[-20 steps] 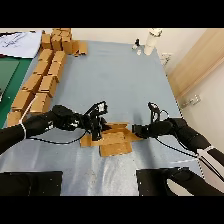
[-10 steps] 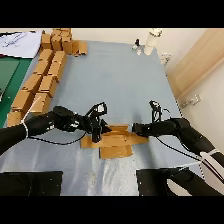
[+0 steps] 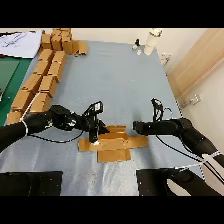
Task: Fold the box.
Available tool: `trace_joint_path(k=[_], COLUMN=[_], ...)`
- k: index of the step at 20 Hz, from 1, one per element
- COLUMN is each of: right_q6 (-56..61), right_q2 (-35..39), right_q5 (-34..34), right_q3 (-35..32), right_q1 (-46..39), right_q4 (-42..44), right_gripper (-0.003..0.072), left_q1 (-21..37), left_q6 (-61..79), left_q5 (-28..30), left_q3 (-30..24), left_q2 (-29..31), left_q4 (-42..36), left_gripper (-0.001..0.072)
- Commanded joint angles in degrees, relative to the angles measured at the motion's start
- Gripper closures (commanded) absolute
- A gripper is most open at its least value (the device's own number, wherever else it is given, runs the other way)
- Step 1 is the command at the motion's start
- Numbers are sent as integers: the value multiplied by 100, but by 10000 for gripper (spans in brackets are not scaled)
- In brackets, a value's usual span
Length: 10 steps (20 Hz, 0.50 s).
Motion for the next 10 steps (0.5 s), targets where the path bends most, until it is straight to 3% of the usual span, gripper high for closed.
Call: trace_joint_path(k=[1,10], right_q6=[2,0], right_q2=[7,7], right_q5=[61,57], right_q3=[4,4], right_q1=[4,7], right_q4=[2,2], right_gripper=[682,681], left_q1=[9,-310], left_q6=[-181,-315], left_q5=[-42,476], left_q3=[2,20], left_q2=[-22,229], left_q4=[157,496], left_gripper=[697,697])
